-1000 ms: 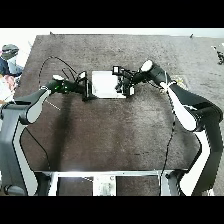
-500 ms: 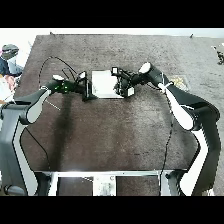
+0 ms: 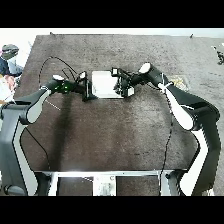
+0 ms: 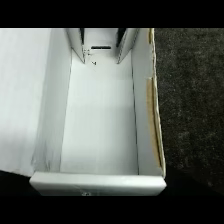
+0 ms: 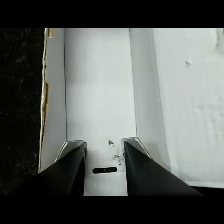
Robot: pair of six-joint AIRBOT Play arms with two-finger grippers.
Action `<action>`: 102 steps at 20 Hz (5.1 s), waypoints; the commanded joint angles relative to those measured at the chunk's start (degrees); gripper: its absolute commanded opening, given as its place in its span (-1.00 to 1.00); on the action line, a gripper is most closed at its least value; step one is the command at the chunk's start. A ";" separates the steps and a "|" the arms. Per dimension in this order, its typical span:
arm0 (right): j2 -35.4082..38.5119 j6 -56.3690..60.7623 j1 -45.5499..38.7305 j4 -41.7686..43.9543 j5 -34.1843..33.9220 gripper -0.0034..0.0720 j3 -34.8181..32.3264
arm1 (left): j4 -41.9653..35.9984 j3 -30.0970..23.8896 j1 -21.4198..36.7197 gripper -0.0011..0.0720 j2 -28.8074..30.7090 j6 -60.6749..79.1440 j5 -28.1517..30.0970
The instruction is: Fold the box and place the chain.
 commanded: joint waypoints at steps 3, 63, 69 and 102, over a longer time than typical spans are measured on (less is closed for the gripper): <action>0.81 8.94 -1.20 -4.94 0.83 -0.83 0.31 | 0.02 0.04 -0.02 -0.22 -0.02 -0.02 0.02; 0.02 80.24 2.51 -14.29 3.87 0.21 5.53 | 0.02 0.04 -0.02 -0.22 -0.02 -0.02 0.00; 0.02 93.15 7.78 -32.79 5.62 0.20 10.64 | 0.02 0.04 -0.02 -0.22 -0.02 -0.02 0.00; -5.33 110.14 13.35 -43.87 7.61 -0.54 15.02 | 0.02 0.04 -0.02 -0.22 -0.02 -0.02 0.00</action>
